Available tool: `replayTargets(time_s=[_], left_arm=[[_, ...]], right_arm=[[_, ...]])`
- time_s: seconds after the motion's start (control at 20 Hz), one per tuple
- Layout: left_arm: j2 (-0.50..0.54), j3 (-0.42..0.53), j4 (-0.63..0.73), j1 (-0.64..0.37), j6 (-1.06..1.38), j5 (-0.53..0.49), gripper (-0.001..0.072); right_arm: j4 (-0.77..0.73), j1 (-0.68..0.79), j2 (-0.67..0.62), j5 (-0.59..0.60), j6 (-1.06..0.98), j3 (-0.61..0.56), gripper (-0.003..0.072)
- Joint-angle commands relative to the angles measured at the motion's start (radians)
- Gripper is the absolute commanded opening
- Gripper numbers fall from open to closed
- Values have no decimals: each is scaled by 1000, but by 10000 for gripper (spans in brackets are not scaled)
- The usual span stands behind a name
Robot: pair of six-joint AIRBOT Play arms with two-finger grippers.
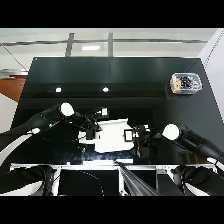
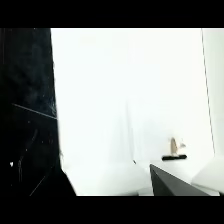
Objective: Fold the box and place the chain.
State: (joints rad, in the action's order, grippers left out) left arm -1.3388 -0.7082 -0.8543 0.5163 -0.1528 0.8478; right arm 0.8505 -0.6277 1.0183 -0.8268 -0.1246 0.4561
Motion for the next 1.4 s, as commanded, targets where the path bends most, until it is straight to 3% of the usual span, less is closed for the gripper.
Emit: replayTargets(time_s=[0.0,0.45,0.6,0.75,1.0,1.35], left_arm=[[-1,0,0,0,0,1,32],[6,-1,-2,2,5,15,27],[47,-1,-93,32,11,-6,27],[53,-1,-106,49,10,-3,28],[53,-1,-103,54,7,-3,28],[53,-1,-103,54,7,-7,29]], right_arm=[[-24,-41,12,89,13,0,702],[34,-38,-51,84,-91,9,702],[69,-27,-104,87,-162,18,702],[66,-25,-105,113,-168,18,702],[55,-25,-100,252,-168,17,703],[-32,-25,-48,232,-153,17,702]])
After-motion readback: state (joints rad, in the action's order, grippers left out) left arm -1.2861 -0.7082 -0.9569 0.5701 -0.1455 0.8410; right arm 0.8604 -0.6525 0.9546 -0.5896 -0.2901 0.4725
